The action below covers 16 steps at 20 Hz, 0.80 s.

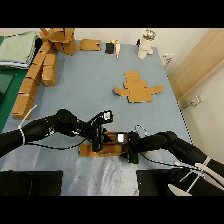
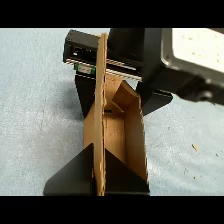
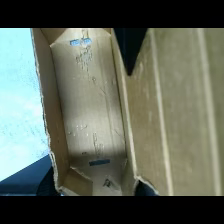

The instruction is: Fold the box.

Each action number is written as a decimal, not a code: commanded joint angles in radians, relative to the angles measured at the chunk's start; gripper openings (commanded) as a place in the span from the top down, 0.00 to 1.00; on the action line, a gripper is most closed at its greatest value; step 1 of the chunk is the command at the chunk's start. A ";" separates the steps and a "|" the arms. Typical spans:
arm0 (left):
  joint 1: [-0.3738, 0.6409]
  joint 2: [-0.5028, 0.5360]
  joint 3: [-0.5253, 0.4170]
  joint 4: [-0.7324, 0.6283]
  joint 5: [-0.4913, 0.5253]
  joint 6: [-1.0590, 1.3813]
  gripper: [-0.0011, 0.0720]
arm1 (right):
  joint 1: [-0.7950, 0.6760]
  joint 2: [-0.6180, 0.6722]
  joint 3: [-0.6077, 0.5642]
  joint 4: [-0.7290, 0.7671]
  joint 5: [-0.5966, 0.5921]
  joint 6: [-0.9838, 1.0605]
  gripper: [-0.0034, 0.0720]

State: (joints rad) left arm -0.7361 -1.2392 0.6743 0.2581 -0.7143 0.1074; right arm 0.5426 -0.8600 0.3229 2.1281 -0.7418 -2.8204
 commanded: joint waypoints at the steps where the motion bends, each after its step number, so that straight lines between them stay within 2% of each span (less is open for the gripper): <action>1: 0.001 0.001 0.000 -0.023 0.000 0.000 0.97 | 0.001 -0.001 0.000 0.000 0.000 0.000 0.27; 14: 0.002 0.001 0.000 -0.023 0.001 -0.051 0.96 | 0.001 -0.001 0.000 0.000 0.000 0.000 0.27; 16: 0.003 0.001 0.000 -0.010 0.016 -0.122 0.23 | 0.001 -0.001 0.000 0.000 0.000 0.000 0.27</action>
State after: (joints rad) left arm -0.7349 -1.2392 0.6743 0.2310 -0.7147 0.0601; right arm 0.5426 -0.8600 0.3229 2.1281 -0.7422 -2.8208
